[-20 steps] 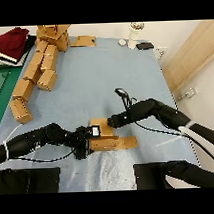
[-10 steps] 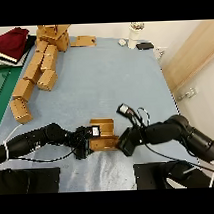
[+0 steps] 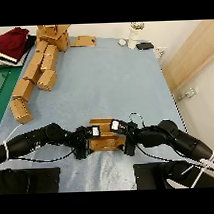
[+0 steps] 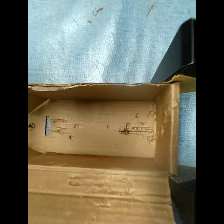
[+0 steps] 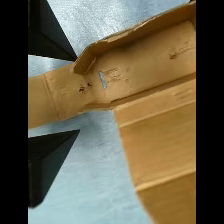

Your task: Fold the box.

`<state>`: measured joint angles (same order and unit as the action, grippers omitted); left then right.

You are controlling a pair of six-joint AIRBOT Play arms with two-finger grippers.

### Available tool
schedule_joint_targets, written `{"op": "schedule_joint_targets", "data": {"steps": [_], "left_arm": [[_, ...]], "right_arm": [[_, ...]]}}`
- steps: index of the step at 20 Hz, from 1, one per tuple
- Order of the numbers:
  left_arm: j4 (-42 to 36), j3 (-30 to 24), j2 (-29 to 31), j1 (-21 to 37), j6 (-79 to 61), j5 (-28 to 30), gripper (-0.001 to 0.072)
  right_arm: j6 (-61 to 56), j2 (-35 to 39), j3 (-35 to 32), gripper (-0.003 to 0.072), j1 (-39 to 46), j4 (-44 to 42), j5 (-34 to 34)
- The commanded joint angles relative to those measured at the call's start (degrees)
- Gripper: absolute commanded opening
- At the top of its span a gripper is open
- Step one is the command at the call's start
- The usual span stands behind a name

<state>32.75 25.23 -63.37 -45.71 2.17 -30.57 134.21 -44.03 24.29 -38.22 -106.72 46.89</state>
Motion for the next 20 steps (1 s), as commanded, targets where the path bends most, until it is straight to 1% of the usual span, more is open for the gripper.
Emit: {"op": "schedule_joint_targets", "data": {"steps": [1,2,3,4,5,6,7,9,10,11,15,16,17,19,20], "left_arm": [[0.0,0.1,0.0,0.0,0.0,0.0,0.0488],[0.0,0.1,0.0,0.0,0.0,0.0,0.0489],[0.0,0.1,0.0,0.0,0.0,0.0,0.0488],[0.0,0.1,0.0,0.0,0.0,0.0,0.0488],[0.0,0.1,0.0,0.0,0.0,0.0,0.0488],[0.0,0.1,0.0,0.0,0.0,0.0,0.0488],[0.0,0.1,0.0,0.0,0.0,0.0,0.0489],[0.0,0.1,0.0,0.0,0.0,0.0,0.0488],[0.0,0.1,0.0,0.0,0.0,0.0,0.0488],[0.0,0.1,0.0,0.0,0.0,0.0,0.0488],[0.0,0.1,0.0,0.0,0.0,0.0,0.0488],[0.0,0.1,0.0,0.0,0.0,0.0,0.0489],[0.0,0.1,0.0,0.0,0.0,0.0,0.0488],[0.0,0.1,0.0,0.0,0.0,0.0,0.0489],[0.0,0.1,0.0,0.0,0.0,0.0,0.0488]], "right_arm": [[11.6,-2.1,-0.2,0.0624,-0.2,-5.9,-2.1],[13.0,-2.1,-0.2,0.0499,-0.5,-6.6,-1.3],[12.9,-2.1,-0.2,0.0318,-0.9,-6.9,-0.7],[12.9,-2.1,-0.2,0.0263,-1.1,-7.0,-0.7],[12.9,-2.1,-0.2,0.0262,-1.1,-6.9,-1.3],[13.0,-2.1,-0.2,0.0246,-1.1,-6.6,-1.9],[13.7,-2.1,-0.2,0.015,-1.1,-6.6,-2.4],[15.0,-2.1,-0.2,0.0143,-1.2,-6.8,-3.4],[15.0,-2.1,-0.2,0.0128,-1.2,-6.8,-3.9],[15.0,-2.1,-0.2,0.0073,-1.5,-6.8,-4.1],[15.0,-3.0,-0.2,0.0074,-4.7,-7.5,-5.4],[15.0,-3.7,-0.2,0.0098,-5.6,-7.8,-6.2],[15.0,-4.3,-0.2,0.019,-6.3,-7.8,-7.1],[15.0,-5.7,-0.2,0.0501,-6.6,-8.4,-8.5],[15.0,-6.1,-0.2,0.0599,-6.6,-8.4,-8.8]]}}
